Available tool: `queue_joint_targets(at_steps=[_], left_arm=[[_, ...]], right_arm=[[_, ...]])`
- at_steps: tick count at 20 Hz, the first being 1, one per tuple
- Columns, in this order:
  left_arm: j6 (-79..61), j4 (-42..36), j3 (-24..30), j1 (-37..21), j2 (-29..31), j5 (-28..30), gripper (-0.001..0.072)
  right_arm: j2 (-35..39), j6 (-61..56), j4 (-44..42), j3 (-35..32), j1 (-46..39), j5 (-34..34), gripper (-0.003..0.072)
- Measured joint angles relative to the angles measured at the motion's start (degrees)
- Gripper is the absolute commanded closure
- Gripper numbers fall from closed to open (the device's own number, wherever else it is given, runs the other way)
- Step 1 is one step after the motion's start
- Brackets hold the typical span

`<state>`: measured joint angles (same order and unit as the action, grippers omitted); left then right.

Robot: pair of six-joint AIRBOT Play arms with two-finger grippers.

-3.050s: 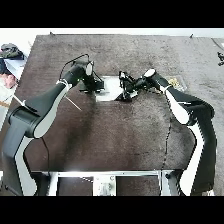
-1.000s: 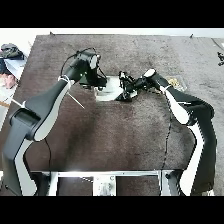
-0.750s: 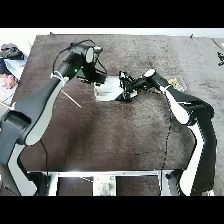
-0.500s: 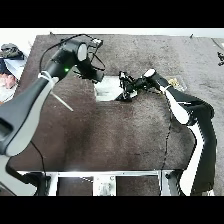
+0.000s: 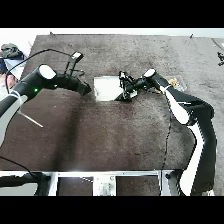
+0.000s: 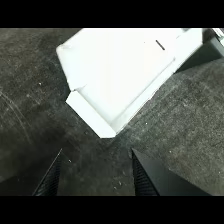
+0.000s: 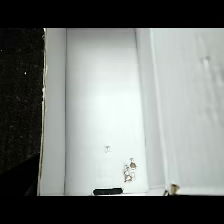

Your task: Fold the box and place the chain.

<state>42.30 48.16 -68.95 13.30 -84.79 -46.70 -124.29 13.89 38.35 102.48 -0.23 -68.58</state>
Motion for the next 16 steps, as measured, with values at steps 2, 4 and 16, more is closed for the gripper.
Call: queue_joint_targets(at_steps=[2, 4, 16], left_arm=[[-6.0, -5.6, 2.2, -1.4, 0.5, 2.6, 0.0238], [-9.6, -9.7, 3.4, -2.3, 0.7, 4.7, 0.0238], [-39.1, -25.0, -17.3, -11.4, -23.6, -15.7, 0.0012]], right_arm=[[0.0, 0.0, 0.0, 0.0, 0.0, 0.0, 0.0521], [0.0, 0.0, 0.0, 0.0, 0.0, 0.0, 0.0521], [0.0, 0.0, 0.0, 0.0, 0.0, 0.0, 0.0521]])
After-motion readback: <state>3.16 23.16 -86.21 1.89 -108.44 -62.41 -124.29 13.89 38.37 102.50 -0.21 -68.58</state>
